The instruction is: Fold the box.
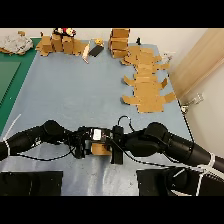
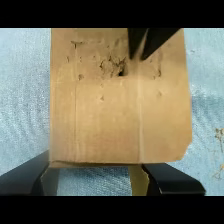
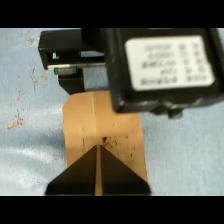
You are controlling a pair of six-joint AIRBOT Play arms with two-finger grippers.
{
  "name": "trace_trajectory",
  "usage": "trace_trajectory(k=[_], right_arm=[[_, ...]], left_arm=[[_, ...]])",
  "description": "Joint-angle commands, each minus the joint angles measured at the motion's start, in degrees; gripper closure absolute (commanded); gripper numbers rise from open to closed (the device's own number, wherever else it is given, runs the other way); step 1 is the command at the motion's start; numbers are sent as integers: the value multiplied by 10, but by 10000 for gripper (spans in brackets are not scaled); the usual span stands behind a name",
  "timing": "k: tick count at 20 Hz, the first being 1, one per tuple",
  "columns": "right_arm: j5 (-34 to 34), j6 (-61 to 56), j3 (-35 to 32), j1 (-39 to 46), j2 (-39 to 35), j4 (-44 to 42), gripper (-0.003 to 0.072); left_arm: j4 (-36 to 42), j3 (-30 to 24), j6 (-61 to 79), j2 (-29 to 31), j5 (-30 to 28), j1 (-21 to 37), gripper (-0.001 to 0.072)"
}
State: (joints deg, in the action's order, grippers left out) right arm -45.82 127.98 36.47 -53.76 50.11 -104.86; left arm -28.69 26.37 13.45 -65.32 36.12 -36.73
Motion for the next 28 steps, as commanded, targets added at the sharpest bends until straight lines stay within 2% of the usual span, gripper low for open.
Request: trace_trajectory(k=[1,2,5,9,14,17,23,28], right_arm=[[3,1,-27,-3,-25,16,429],[2,4,-31,-3,-28,16,352],[2,14,-31,-3,-29,33,305],[9,80,-31,-3,-29,58,277],[8,93,-31,-24,-29,68,277],[31,33,-46,-77,-35,144,277],[108,-197,-98,-163,-56,383,277],[109,-226,-104,-181,-55,409,277]], left_arm=[[0,0,0,0,0,0,181],[0,0,0,0,0,0,181],[0,0,0,0,0,0,181],[2,0,0,0,0,0,181],[2,0,0,0,0,0,181],[2,0,0,0,0,0,180],[2,0,0,0,0,0,181],[2,0,0,0,0,0,181]])
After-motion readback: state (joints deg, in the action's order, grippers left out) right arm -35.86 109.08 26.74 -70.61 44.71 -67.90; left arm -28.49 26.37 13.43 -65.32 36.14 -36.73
